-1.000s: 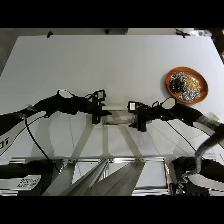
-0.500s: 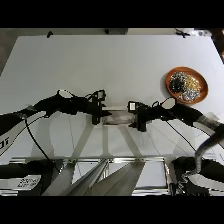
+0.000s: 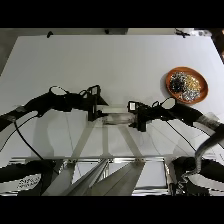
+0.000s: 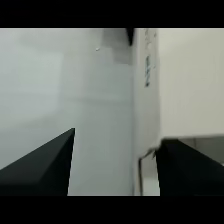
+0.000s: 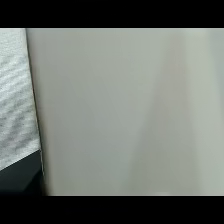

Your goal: Fold the box and place the chain.

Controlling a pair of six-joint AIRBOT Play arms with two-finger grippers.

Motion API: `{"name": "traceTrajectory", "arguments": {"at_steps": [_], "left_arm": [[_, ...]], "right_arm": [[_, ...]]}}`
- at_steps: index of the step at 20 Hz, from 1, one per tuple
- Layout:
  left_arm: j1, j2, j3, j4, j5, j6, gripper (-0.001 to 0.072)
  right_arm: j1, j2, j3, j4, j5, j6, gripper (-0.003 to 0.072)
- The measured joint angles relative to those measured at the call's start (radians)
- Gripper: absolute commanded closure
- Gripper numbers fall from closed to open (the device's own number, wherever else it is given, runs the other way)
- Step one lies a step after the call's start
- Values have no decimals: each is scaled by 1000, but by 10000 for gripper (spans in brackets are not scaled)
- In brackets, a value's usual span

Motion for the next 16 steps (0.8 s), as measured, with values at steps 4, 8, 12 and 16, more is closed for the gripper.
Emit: {"name": "traceTrajectory", "arguments": {"at_steps": [4, 8, 12, 16], "left_arm": [[88, 121, 0, 141, -49, -149, 706], [101, 202, 0, 260, -199, -235, 707], [-11, 223, 0, 268, -273, -272, 702], [-152, 215, -1, 225, -156, -283, 707]], "right_arm": [[0, 0, 0, 0, 0, 0, 165], [0, 0, 0, 0, 0, 0, 165], [0, 0, 0, 0, 0, 0, 165], [0, 0, 0, 0, 0, 0, 165]]}}
